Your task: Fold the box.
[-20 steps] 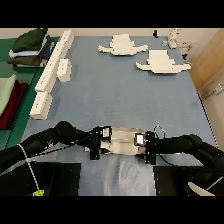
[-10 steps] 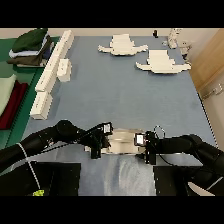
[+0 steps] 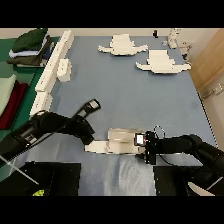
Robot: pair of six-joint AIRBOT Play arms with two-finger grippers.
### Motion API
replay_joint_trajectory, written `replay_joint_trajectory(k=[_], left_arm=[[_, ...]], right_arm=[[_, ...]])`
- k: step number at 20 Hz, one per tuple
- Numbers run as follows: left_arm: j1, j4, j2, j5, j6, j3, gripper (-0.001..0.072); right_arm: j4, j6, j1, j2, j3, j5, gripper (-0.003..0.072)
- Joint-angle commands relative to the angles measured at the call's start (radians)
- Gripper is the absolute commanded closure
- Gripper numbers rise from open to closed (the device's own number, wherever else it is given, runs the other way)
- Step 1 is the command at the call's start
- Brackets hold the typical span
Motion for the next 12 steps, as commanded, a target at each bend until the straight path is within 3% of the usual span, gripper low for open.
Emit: replay_joint_trajectory(k=[1, 3, 5, 8, 12], left_arm=[[0.127, 0.206, 0.111, -0.183, -0.576, 0.042, 0.0693], [0.227, 0.22, 0.12, -0.312, -0.644, 0.037, 0.0694], [0.334, 0.188, 0.119, -0.366, -0.639, 0.0, 0.0694], [0.441, -0.011, 0.116, -0.349, -0.533, -0.1, 0.0695], [0.423, -0.196, 0.109, -0.212, -0.475, -0.23, 0.0696]], right_arm=[[0.0, 0.0, 0.0, 0.0, 0.0, 0.0, 0.0166], [0.0, 0.0, 0.0, 0.0, 0.0, 0.0, 0.0166], [0.0, 0.0, 0.0, 0.0, 0.0, 0.0, 0.0166], [0.0, 0.0, 0.0, 0.0, 0.0, 0.0, 0.0166], [0.0, 0.0, 0.0, 0.0, 0.0, 0.0, 0.0166]])
